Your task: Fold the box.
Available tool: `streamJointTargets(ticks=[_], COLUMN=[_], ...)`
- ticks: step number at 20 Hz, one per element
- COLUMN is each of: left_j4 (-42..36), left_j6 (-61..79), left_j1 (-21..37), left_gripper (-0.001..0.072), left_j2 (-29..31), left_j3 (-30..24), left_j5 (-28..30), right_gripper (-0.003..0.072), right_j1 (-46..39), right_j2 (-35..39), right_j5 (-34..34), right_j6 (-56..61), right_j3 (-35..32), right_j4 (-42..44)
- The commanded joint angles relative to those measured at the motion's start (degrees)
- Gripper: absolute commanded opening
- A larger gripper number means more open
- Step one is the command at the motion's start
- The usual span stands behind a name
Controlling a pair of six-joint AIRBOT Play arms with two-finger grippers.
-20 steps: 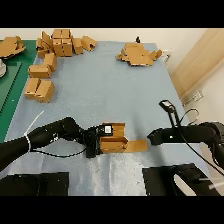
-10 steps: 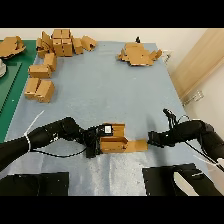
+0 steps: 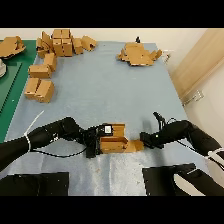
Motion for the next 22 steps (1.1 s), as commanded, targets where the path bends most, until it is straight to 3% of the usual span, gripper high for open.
streamJointTargets(ticks=[1,10,15,16,18,22], left_j4=[0.00,0.00,0.00,0.00,0.00,0.00], left_j6=[0.00,0.00,0.00,0.00,0.00,0.00], left_j1=[0.00,0.00,0.00,0.00,0.00,0.00], left_gripper=[0.0386,0.0386,0.0386,0.0386,0.0386,0.0386], left_j2=[-0.02,-0.02,-0.02,-0.02,-0.02,-0.02], left_j3=[0.04,0.04,0.04,0.04,0.04,0.04], left_j5=[0.00,0.00,0.00,0.00,0.00,0.00], right_gripper=[0.0003,0.0003,0.0006,0.0013,0.0107,0.0111], right_j1=[4.44,10.25,10.23,10.23,10.21,10.23], right_j2=[-1.16,-0.63,3.39,4.55,6.88,8.70], right_j5=[3.54,4.63,4.04,3.61,2.75,0.55], right_j6=[0.02,0.02,0.02,0.02,0.02,0.02], right_j3=[-0.15,1.64,1.75,1.75,1.75,1.75], right_j4=[4.22,7.65,7.48,7.30,7.21,8.37])
